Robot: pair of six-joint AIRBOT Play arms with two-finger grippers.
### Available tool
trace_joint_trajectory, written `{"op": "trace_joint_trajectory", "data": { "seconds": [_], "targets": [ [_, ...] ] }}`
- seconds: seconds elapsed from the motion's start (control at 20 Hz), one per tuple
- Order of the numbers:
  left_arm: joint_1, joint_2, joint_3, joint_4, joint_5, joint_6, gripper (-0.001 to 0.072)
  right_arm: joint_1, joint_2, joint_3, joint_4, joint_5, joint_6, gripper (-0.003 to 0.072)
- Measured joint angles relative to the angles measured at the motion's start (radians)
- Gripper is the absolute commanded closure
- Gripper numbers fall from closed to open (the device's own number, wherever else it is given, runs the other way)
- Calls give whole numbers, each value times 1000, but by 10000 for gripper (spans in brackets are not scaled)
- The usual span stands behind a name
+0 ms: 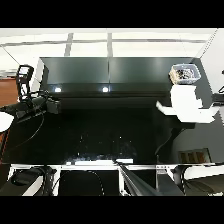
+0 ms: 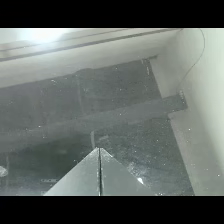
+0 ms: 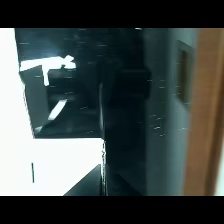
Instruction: Fold the box and place the chain.
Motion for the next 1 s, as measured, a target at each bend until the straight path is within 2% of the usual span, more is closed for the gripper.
{"op": "trace_joint_trajectory", "data": {
  "seconds": [0.2, 0.35, 0.65, 0.85, 0.9, 0.95, 1.0],
  "targets": [
    [0, 0, 0, -3, 0, 0, 686, -5, 150, -88, 196, -22, -63, 675],
    [0, 0, 0, -13, 0, 0, 686, -5, 304, -222, 362, -47, -102, 674],
    [0, -5, 0, -60, 6, 0, 686, 92, 554, -568, 776, -102, -201, 674],
    [0, -45, -11, -178, 25, -3, 667, 231, 640, -805, 963, -244, -274, 675],
    [0, -65, -14, -220, 34, -3, 504, 272, 651, -856, 999, -288, -294, 674],
    [-3, -91, -17, -272, 47, -3, 243, 309, 657, -897, 1022, -325, -309, 675],
    [-9, -123, -18, -329, 55, -3, 67, 349, 663, -937, 1045, -362, -321, 674]
  ]
}}
